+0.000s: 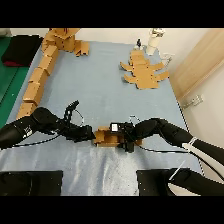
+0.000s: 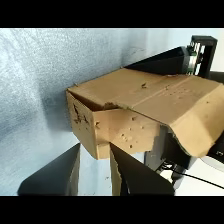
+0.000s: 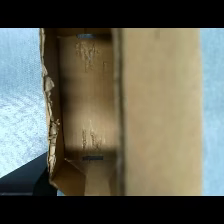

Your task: Fold the box.

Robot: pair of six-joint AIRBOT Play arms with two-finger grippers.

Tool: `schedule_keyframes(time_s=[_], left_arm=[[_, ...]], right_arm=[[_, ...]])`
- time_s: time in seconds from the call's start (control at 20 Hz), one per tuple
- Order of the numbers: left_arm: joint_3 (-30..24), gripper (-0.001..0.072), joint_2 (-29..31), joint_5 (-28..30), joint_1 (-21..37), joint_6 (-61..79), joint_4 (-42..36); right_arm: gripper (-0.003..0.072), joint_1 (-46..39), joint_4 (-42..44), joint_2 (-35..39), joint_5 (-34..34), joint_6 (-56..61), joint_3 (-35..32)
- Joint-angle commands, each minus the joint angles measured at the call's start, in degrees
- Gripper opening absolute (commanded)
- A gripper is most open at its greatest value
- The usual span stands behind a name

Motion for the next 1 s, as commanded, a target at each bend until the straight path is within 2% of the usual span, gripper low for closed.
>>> schedule_keyframes(time_s=[0.0,0.15,0.2,0.35,0.45,0.7,0.8,0.95], left_arm=[[0.1,0.0302,0.0,1.8,0.0,0.2,-0.5],[0.1,0.0306,0.0,3.4,-0.1,0.4,-0.6],[0.1,0.0377,0.0,3.3,-0.1,0.4,-0.6],[0.1,0.0391,0.0,3.5,-0.5,0.3,0.0],[0.6,0.0392,0.0,3.6,-2.5,-4.0,5.7],[5.6,0.0413,0.0,7.4,-12.0,-26.8,27.9],[7.5,0.0413,-0.4,7.6,-14.7,-30.4,30.8],[8.7,0.0413,-1.9,7.6,-16.9,-32.8,30.7]], right_arm=[[0.0504,0.0,0.0,0.0,0.0,0.0,0.0],[0.0503,0.0,0.0,0.0,0.0,0.0,0.0],[0.0504,0.0,0.0,0.0,0.0,0.0,0.0],[0.0503,0.0,0.0,0.0,0.0,0.0,0.0],[0.0504,0.0,0.0,0.0,0.0,0.0,0.0],[0.0503,0.0,0.0,0.0,0.0,0.0,0.0],[0.0503,0.0,0.0,0.0,0.0,0.0,0.0],[0.0503,0.0,0.0,0.0,0.0,0.0,0.0]])
